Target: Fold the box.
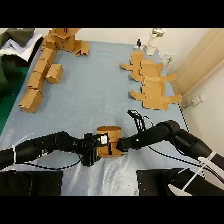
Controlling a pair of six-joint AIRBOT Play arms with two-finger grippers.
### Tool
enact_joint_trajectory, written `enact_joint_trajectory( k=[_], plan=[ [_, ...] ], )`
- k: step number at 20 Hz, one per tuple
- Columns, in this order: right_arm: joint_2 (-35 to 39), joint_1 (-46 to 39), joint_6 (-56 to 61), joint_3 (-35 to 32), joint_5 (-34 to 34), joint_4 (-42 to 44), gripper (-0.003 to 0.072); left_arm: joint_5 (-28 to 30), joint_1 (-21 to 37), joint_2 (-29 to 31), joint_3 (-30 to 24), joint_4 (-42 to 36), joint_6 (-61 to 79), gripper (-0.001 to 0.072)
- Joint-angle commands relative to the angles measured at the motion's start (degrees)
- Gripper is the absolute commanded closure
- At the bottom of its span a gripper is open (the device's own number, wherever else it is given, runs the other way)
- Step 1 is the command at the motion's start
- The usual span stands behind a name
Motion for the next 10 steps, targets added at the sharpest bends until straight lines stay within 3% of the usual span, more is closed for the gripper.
enact_joint_trajectory(
  k=[1, 10],
  plan=[
    [-2.71, 4.39, 8.72, 3.89, -0.17, -7.89, 0.018, 0.02, 0.02, -0.02, -0.02, 0.02, 0.02, 0.0299],
    [-7.1, 11.17, 22.36, 6.93, -1.62, -13.49, 0.0179, 0.0, 0.02, -0.02, -0.02, 0.02, 0.02, 0.0299]
  ],
)
